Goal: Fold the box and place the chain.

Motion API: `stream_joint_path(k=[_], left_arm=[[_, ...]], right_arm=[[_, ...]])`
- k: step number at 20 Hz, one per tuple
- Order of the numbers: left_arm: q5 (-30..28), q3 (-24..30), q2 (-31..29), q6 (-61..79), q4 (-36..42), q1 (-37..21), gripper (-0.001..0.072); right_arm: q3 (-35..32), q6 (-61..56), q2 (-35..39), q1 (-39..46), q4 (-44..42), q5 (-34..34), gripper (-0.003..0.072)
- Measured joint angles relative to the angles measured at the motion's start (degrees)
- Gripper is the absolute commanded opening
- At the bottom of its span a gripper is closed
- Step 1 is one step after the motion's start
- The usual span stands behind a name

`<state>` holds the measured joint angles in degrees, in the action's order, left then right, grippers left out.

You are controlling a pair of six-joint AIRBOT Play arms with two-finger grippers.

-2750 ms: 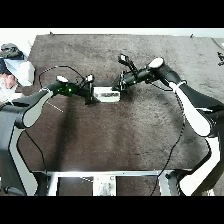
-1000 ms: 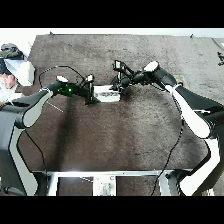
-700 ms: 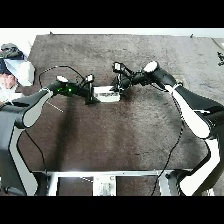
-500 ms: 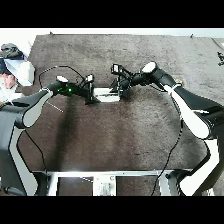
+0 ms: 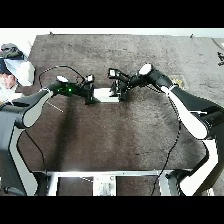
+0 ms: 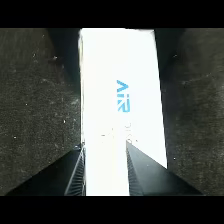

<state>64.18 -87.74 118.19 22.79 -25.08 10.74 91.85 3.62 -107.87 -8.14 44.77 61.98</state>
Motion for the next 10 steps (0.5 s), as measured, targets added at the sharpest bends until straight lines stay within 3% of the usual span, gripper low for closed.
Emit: stream_joint_path(k=[8,10], left_arm=[[-0.02,0.00,0.00,-0.33,0.11,0.00,0.0352],[-0.04,0.00,0.00,-0.33,0.11,0.00,0.0352]], right_arm=[[0.02,-0.20,-0.26,2.08,-4.94,2.71,0.0297],[0.11,-0.20,-0.07,3.28,-8.66,2.73,0.0110]])
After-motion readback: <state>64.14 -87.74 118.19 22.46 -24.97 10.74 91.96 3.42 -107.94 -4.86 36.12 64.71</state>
